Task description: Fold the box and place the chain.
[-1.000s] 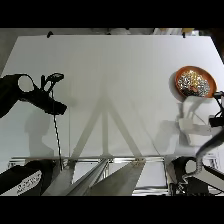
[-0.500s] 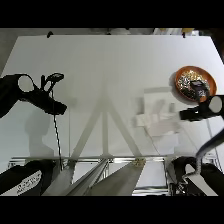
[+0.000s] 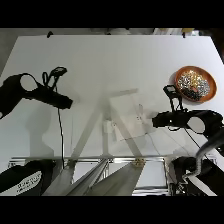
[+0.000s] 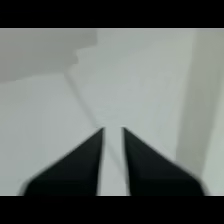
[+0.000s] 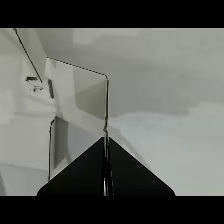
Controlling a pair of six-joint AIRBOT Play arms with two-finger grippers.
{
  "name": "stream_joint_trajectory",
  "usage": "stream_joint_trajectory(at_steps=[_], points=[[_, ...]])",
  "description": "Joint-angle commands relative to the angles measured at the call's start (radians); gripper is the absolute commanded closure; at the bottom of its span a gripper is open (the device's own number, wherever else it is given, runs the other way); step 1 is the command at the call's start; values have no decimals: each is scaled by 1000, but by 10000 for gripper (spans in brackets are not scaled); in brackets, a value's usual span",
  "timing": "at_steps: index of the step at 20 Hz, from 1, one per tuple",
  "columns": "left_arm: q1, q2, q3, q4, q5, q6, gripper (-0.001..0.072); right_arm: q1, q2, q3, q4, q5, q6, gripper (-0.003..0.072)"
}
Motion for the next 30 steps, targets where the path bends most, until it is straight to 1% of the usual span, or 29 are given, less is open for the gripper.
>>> stream_joint_trajectory(at_steps=[1, 3, 5, 7, 8, 11, 17, 19, 20, 23, 24, 26, 27, 28, 29, 30], points=[[-53, -88, -1, -396, 22, 372, 350, 42, 3, -4, 11, -30, 32, 669], [-112, -158, 0, -595, 16, 597, 272, 42, 3, -4, 12, -29, 32, 669], [-152, -211, 0, -726, 22, 730, 191, 42, 4, -4, 12, -18, 31, 669], [-169, -243, 0, -813, 32, 797, 176, 42, 3, -4, 12, -14, 32, 669], [-174, -254, 0, -838, 34, 819, 176, 42, 3, -4, 12, -15, 31, 669], [-195, -282, 0, -832, 73, 816, 177, 42, 3, -4, 12, -15, 32, 669], [-281, -337, 0, -834, 185, 818, 187, 42, 3, -4, 13, -15, 31, 669], [-289, -341, 0, -838, 200, 818, 230, 42, 3, -4, 13, -15, 31, 669], [-289, -341, 0, -838, 195, 816, 305, 42, 3, -4, 12, -15, 31, 669], [-289, -340, 0, -813, 189, 835, 622, 42, 3, -4, 12, -15, 31, 669], [-289, -340, 0, -811, 188, 871, 706, 42, 4, -4, 13, -15, 31, 669], [-292, -338, 13, -813, 187, 922, 707, 42, 4, 1, 12, -14, 20, 656], [-294, -333, 23, -811, 187, 970, 707, 42, 5, 16, 12, -3, -1, 576], [-299, -325, 33, -809, 184, 1043, 707, 42, 5, 39, 12, 14, -15, 458], [-306, -314, 37, -808, 184, 1120, 707, 42, 5, 72, 12, 37, -35, 355], [-313, -303, 37, -808, 184, 1203, 707, 42, 5, 108, 9, 63, -61, 334]])
